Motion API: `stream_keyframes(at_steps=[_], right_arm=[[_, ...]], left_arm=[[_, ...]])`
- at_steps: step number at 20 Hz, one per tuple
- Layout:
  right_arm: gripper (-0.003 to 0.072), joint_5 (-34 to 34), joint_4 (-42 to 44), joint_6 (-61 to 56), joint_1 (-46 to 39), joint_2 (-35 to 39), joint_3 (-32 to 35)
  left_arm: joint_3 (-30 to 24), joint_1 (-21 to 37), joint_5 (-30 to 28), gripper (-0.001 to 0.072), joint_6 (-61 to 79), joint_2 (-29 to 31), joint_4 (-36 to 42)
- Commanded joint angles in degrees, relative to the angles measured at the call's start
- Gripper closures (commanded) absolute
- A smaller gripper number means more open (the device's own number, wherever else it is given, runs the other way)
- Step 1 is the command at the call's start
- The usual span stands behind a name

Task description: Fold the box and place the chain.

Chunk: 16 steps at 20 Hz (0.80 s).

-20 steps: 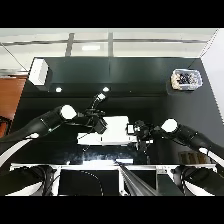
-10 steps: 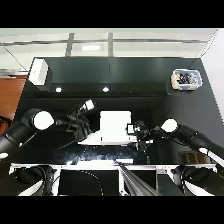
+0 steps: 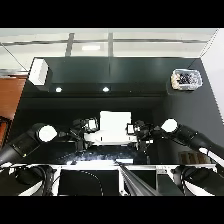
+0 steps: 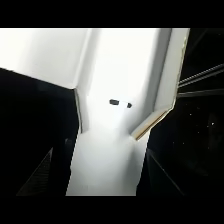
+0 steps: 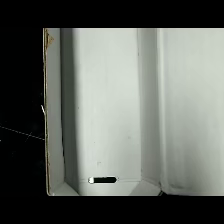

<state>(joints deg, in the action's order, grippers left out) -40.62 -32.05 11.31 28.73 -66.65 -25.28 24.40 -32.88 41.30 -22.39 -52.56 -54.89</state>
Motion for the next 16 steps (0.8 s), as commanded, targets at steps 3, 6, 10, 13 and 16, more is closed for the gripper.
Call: stream_keyframes(at_steps=[3, 6, 10, 13, 16], right_arm=[[0.0206, 0.0, 0.0, 0.0, 0.0, 0.0, 0.0], [0.0206, 0.0, 0.0, 0.0, 0.0, 0.0, 0.0], [0.0206, 0.0, 0.0, 0.0, 0.0, 0.0, 0.0], [0.0205, 0.0, 0.0, 0.0, 0.0, 0.0, 0.0], [0.0205, 0.0, 0.0, 0.0, 0.0, 0.0, 0.0]], left_arm=[[-0.5, -0.6, -1.9, 0.0059, 4.9, -3.3, 7.6], [-0.4, -0.7, -2.1, 0.0071, 10.5, -4.7, 13.5], [-0.3, -0.8, -1.7, 0.0155, 10.5, -4.8, 13.4], [-0.3, -2.1, -1.6, 0.0158, 10.6, -4.8, 13.4], [-0.3, -2.9, -1.6, 0.0158, 10.7, -4.8, 12.9]])
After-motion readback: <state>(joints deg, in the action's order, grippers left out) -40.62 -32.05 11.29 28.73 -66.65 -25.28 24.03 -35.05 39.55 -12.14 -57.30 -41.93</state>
